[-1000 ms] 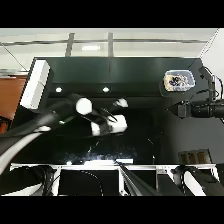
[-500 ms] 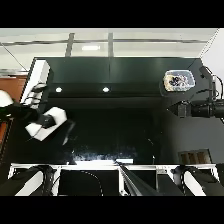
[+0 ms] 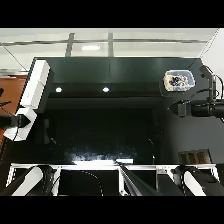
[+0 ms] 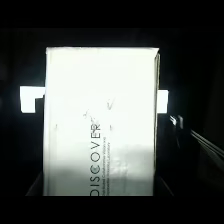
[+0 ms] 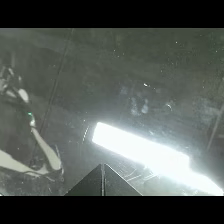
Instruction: Fold the box and place the chain.
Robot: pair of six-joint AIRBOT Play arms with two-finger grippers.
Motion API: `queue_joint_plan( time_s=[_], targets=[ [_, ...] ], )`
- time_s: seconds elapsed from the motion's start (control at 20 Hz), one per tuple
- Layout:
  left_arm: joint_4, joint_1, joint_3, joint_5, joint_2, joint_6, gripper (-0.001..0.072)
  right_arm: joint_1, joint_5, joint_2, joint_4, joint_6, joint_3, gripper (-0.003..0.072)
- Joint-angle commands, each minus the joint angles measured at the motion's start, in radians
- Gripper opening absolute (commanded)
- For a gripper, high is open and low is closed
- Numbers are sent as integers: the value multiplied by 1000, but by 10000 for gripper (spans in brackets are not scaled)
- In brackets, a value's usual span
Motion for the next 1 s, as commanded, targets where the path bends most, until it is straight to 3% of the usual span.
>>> queue_joint_plan(
  time_s=[0.0, 0.35, 0.5, 0.55, 0.6, 0.75, 0.85, 0.95],
  targets=[
    [-55, 25, -1, 145, -48, 104, 271, 1, -5, 0, 8, 0, 1, 12],
    [-113, 4, -1, 267, -175, 166, 272, 1, -32, 0, 7, 0, 1, 11],
    [-102, -2, 2, 311, -185, 166, 309, 1, -51, 0, 7, -1, 1, 12],
    [-98, -2, 13, 307, -185, 166, 373, 1, -50, 0, 7, -14, 1, 11],
    [-85, -5, 29, 302, -185, 164, 716, 0, -50, 0, 7, -26, 1, 12],
    [-55, -8, 115, 185, -161, 138, 703, 0, -26, 0, 4, -30, 19, 11],
    [-162, -26, 193, 99, -120, 120, 703, 19, 2, 1, -1, -30, 99, 11],
    [-290, -85, 302, -1, -85, 119, 700, 90, -47, 4, -37, -27, 208, 11]
  ],
)
